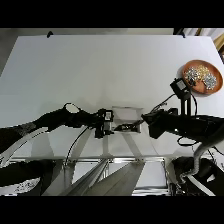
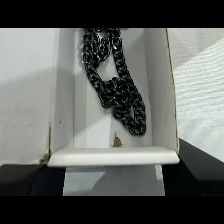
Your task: Fold the box and place the chain.
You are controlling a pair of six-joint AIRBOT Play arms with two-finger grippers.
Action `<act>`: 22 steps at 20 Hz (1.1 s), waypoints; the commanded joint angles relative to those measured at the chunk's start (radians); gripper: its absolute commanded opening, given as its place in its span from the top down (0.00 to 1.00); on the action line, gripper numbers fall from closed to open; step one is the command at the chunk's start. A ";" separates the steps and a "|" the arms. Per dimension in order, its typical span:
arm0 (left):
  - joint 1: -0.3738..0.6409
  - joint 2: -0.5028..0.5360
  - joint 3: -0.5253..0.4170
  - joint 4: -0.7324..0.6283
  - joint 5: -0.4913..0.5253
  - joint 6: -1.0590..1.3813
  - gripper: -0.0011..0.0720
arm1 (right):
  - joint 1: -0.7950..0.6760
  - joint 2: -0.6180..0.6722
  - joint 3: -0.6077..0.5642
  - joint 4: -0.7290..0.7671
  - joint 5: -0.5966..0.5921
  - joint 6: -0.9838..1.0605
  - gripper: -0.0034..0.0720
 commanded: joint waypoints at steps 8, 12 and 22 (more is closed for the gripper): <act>0.000 0.001 0.000 0.000 0.000 0.000 0.61 | 0.198 -0.295 0.001 0.019 -0.154 0.004 0.94; 0.000 0.001 0.000 0.000 0.000 0.000 0.61 | 0.198 -0.442 0.001 0.018 -0.158 0.004 0.94; 0.000 0.001 0.000 0.000 0.000 0.000 0.61 | 0.196 -0.510 0.024 0.051 -0.215 0.031 0.72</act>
